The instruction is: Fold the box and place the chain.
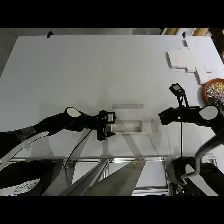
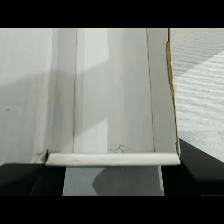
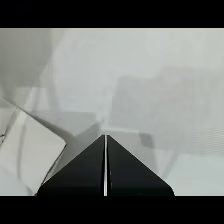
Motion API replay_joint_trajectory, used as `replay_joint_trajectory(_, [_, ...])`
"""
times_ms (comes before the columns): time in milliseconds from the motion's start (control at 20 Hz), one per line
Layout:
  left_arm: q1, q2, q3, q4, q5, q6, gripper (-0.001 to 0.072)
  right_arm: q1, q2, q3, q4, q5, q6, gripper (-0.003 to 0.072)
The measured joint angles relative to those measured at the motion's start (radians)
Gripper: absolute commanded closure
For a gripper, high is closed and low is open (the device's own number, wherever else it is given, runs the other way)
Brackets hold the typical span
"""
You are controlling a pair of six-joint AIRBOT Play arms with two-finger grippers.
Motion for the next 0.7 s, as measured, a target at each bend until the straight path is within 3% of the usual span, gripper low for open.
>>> replay_joint_trajectory(250, [0.000,0.000,0.000,0.000,0.000,0.000,0.0456,-0.026,-0.125,0.000,0.022,0.104,0.124,0.0665])
replay_joint_trajectory(550, [0.000,0.000,0.000,0.000,0.000,0.000,0.0456,0.050,-0.162,-0.002,0.069,0.219,0.147,0.0664])
replay_joint_trajectory(600, [0.000,0.000,0.000,0.000,0.000,0.000,0.0456,0.065,-0.159,-0.002,0.080,0.231,0.147,0.0644])
replay_joint_trajectory(700, [0.000,0.000,0.000,0.000,0.000,0.000,0.0456,0.093,-0.137,-0.002,0.101,0.251,0.135,0.0507])
